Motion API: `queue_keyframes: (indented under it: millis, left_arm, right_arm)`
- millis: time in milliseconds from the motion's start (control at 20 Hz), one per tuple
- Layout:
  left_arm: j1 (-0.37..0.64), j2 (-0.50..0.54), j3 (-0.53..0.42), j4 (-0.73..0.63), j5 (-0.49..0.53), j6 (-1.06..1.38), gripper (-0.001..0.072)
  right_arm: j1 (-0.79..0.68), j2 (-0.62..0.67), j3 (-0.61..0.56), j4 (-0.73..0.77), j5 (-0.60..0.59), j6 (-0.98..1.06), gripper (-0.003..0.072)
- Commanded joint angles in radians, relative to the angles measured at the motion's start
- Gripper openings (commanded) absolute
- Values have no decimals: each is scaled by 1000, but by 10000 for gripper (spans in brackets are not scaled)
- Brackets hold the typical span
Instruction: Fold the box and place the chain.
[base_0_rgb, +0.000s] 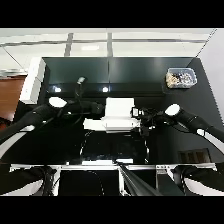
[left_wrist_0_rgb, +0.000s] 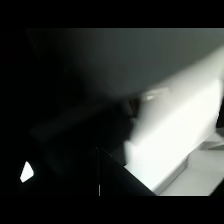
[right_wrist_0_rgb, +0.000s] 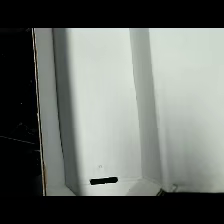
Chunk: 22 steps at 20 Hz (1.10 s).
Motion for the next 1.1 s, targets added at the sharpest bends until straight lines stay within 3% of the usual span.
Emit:
queue_keyframes:
  millis: [0, 150, 300, 350, 400, 450, 550, 650, 750, 1050]
  left_arm:
    - [97, 168, -37, 34, -68, -11, 22]
    - [106, 266, -174, -4, -98, 32, 24]
    - [77, 261, -242, 38, -261, 394, 30]
    - [77, 261, -242, 114, -241, 425, 153]
    - [77, 259, -243, 178, -169, 425, 513]
    - [77, 253, -243, 224, -74, 432, 716]
    - [77, 241, -243, 290, 30, 584, 715]
    - [77, 225, -238, 319, 12, 743, 714]
    - [77, 203, -214, 335, 11, 744, 703]
    - [3, 172, -137, 425, -200, 874, 695]
  right_arm:
    - [1, -1, 1, 0, 0, 1, 472]
    - [1, -1, 1, 0, 0, 1, 472]
    - [1, -1, 1, 0, 0, 1, 472]
    - [1, -1, 1, 0, 0, 1, 472]
    - [1, -1, 1, 0, 0, 1, 472]
    - [1, -1, 1, 0, 0, 1, 472]
    - [1, -1, 1, 0, 0, 1, 472]
    - [1, -1, 1, 0, 0, 1, 472]
    - [1, -1, 1, 0, 0, 1, 472]
    - [1, -1, 1, 0, 0, 1, 472]
